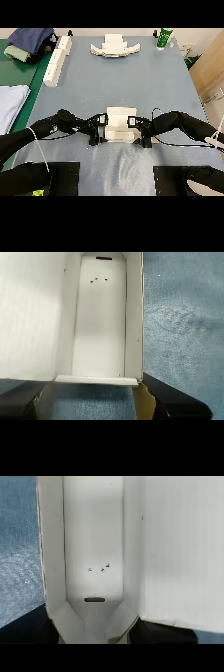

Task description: Fold the box.

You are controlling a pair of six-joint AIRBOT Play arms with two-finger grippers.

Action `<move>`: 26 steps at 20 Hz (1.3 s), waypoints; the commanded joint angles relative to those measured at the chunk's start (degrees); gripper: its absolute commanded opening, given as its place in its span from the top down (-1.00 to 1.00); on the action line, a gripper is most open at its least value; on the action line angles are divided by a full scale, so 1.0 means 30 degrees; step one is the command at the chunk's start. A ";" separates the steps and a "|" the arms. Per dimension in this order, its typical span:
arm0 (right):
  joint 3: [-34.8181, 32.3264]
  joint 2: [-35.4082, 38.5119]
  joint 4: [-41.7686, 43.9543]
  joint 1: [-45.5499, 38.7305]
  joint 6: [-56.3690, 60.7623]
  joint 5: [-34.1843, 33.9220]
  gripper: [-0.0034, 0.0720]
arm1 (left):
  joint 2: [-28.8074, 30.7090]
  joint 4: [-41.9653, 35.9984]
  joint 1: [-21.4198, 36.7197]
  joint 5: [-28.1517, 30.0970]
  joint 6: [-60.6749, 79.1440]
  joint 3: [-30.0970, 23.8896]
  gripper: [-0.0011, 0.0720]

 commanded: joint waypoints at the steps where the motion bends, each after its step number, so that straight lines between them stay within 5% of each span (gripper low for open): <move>1: 0.0015 0.0015 0.0007 -0.0007 0.0000 0.0000 -0.41 | -0.0044 0.0262 -0.0102 -0.0641 -0.0262 -0.0015 -0.86; 12: 0.0015 0.0015 0.0007 -0.0007 0.0000 0.0000 -0.41 | 0.0393 0.1042 -0.0219 -0.0903 -0.1224 -0.0386 -0.86; 17: 0.0015 0.0015 0.0007 -0.0007 0.0000 0.0000 -0.41 | 0.0386 0.1370 -0.1100 0.1231 -0.2696 -0.0386 -0.86; 26: 0.0015 0.0015 0.0007 -0.0007 0.0000 0.0000 -0.41 | 0.0386 0.1719 -0.1552 0.1377 -0.3016 -0.0379 -0.75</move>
